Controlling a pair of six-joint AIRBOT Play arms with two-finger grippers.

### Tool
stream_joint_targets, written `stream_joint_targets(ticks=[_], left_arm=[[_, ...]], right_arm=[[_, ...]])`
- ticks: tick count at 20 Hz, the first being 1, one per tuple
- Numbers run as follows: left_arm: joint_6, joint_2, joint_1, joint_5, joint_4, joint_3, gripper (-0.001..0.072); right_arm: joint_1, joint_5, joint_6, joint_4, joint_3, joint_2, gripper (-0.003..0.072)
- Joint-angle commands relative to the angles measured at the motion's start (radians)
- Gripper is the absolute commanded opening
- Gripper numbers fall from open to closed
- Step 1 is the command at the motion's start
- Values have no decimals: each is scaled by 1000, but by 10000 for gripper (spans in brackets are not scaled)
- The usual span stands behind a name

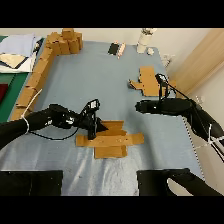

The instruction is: Fold the box.

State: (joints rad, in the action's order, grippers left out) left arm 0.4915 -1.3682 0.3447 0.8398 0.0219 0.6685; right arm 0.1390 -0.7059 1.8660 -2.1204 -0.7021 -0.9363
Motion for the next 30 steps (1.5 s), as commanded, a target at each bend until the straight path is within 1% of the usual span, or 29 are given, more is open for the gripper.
stream_joint_targets(ticks=[1,6,11,20,22,24,26,28,30], left_arm=[[34,5,29,-55,4,-13,9],[34,5,29,-50,10,-13,12],[-10,11,28,-26,96,-13,12],[-14,11,28,-26,95,-13,13],[-13,11,28,-25,95,-13,13],[-13,11,28,-26,95,-13,13],[-13,11,28,-26,92,-11,13],[-13,11,28,-25,92,-11,13],[-13,11,28,-26,91,-11,13]], right_arm=[[0,2,0,-1,-1,-2,5],[0,-1,0,-1,-1,-2,5],[0,-9,0,-1,-1,-2,5],[0,-11,0,2,-1,-1,5],[4,-62,3,18,-6,21,4],[55,-141,-8,106,-19,75,4],[148,-211,-82,228,-21,138,3],[276,-308,-144,376,-19,183,4],[421,-362,-191,500,-7,217,3]])
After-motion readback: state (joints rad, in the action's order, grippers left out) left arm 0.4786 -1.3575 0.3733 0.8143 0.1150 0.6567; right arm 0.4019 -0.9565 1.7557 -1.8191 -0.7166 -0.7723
